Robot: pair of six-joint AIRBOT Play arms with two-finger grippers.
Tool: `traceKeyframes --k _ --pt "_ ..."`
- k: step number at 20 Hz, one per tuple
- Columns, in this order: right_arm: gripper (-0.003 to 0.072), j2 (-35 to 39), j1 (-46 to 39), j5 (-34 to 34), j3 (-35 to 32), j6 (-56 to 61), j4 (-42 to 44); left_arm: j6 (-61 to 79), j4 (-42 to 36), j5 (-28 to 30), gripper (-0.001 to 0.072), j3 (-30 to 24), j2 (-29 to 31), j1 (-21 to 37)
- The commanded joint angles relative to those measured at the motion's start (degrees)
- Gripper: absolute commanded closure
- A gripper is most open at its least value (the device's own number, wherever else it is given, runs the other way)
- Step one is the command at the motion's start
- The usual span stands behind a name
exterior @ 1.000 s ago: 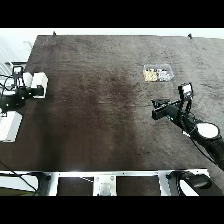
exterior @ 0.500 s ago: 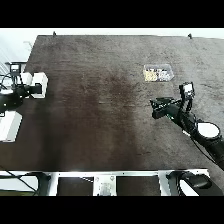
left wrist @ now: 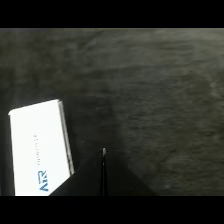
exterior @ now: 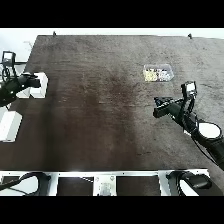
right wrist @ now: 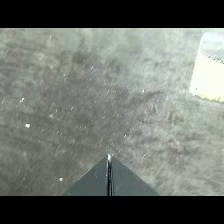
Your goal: Fold the box and place the chain.
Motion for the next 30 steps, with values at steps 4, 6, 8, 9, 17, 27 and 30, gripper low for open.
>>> traceKeyframes --k 4,6,8,9,17,27,30 --pt "0.0678 7.0 0.0 -8.8 0.0 3.5 0.0 18.5 -15.9 7.0 0.0696 -14.1 20.5 -5.5" --pt "0.0678 9.2 0.0 -9.5 0.0 3.5 0.0 24.7 -17.9 11.3 0.0697 -19.2 28.0 -9.0" --pt "0.0678 10.3 0.0 -9.4 -0.1 3.5 0.0 25.6 -18.5 14.7 0.0696 -23.7 34.9 -13.0" --pt "0.0678 10.5 0.0 -9.4 -0.3 3.5 0.0 25.2 -19.6 15.0 0.0697 -26.0 38.1 -14.6" --pt "0.0679 16.8 0.0 -3.5 -5.7 3.0 -3.6 25.1 -25.1 11.8 0.0697 -45.4 58.7 -16.7" --pt "0.0677 24.2 0.0 -3.7 -11.8 3.0 -7.8 23.4 -25.9 11.3 0.069 -50.9 63.5 -16.7" --pt "0.0677 24.2 0.0 -3.6 -11.9 3.0 -7.8 21.6 -25.9 10.7 0.069 -50.9 63.5 -16.7"
